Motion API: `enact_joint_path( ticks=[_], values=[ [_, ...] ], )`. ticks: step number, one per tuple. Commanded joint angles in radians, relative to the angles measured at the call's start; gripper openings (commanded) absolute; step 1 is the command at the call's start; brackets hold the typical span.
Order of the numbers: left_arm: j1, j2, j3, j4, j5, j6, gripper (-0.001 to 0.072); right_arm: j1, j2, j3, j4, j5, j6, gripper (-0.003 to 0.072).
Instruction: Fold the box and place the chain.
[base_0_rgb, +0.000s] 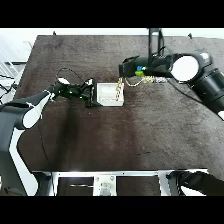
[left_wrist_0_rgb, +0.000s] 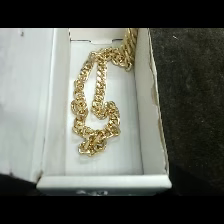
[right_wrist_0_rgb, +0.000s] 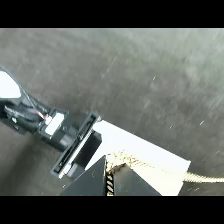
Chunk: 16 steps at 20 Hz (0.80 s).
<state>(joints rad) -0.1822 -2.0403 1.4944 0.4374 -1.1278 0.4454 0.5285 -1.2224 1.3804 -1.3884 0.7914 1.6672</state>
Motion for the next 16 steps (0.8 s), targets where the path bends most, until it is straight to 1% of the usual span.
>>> enact_joint_path(
  ticks=[1, 7, 12, 13, 14, 15, 16],
  values=[
    [0.0, 0.001, 0.0, 0.0, 0.0, 0.0, 0.0355, 0.04, -0.041, -0.066, 0.01, -0.087, 0.036, 0.0007],
    [0.0, 0.001, 0.0, 0.0, 0.0, 0.0, 0.0355, 0.072, -0.189, -0.13, 0.043, -0.225, 0.035, 0.0007],
    [0.0, 0.001, 0.0, 0.0, 0.0, 0.0, 0.0355, 0.072, -0.38, -0.132, 0.045, -0.319, 0.035, 0.0009],
    [0.0, 0.001, 0.0, 0.0, 0.0, 0.0, 0.0355, 0.069, -0.404, -0.131, 0.046, -0.317, 0.035, 0.0153],
    [0.0, 0.001, 0.0, 0.0, 0.0, 0.0, 0.0355, 0.066, -0.399, -0.13, 0.045, -0.293, 0.035, 0.05],
    [0.0, 0.001, 0.0, 0.0, 0.0, 0.0, 0.0355, 0.06, -0.374, -0.129, 0.043, -0.266, 0.026, 0.062],
    [0.0, 0.001, 0.0, 0.0, 0.0, 0.0, 0.0355, 0.05, -0.335, -0.13, 0.02, -0.238, 0.023, 0.0618]
  ],
)
